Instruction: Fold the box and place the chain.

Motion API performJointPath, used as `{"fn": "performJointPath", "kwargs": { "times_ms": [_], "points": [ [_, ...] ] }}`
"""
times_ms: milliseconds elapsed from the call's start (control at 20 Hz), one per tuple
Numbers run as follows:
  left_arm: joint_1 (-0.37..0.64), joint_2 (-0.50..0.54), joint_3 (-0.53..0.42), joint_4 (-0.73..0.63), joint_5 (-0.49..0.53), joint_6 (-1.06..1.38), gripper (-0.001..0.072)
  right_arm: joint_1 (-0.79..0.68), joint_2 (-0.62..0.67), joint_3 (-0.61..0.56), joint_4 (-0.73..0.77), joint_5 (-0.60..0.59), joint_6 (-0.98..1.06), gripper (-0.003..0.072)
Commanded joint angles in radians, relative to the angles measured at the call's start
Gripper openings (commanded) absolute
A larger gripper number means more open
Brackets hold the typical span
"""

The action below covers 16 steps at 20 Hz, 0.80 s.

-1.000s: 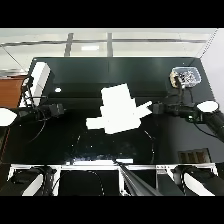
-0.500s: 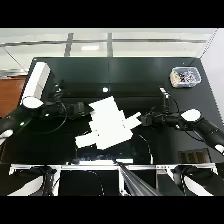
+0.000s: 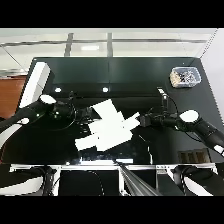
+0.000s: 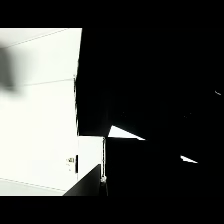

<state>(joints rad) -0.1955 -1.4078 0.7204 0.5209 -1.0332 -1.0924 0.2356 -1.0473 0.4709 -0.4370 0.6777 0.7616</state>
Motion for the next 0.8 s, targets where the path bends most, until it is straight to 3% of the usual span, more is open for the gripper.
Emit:
{"fn": "performJointPath", "kwargs": {
  "times_ms": [0,350,550,650,700,750],
  "points": [
    [0.054,-0.009,0.013,0.029,-0.035,0.014,0.0697,0.002,0.001,0.0,0.007,-0.001,0.001,0.0018],
    [0.094,-0.02,0.01,0.048,-0.106,0.017,0.0697,0.002,0.001,0.0,0.022,-0.002,0.001,0.0018],
    [0.053,-0.078,0.013,-0.137,-0.168,0.214,0.0679,0.002,0.001,0.0,0.022,-0.002,0.001,0.0018],
    [0.006,-0.12,0.037,-0.112,-0.189,0.25,0.0677,0.002,0.001,0.0,0.022,-0.001,0.001,0.0018],
    [-0.023,-0.14,0.062,-0.07,-0.206,0.258,0.0653,0.002,0.001,0.0,0.021,-0.001,0.001,0.0019],
    [-0.047,-0.159,0.092,-0.028,-0.225,0.259,0.0577,0.002,0.001,0.0,0.021,-0.001,0.0,0.0018]
  ]
}}
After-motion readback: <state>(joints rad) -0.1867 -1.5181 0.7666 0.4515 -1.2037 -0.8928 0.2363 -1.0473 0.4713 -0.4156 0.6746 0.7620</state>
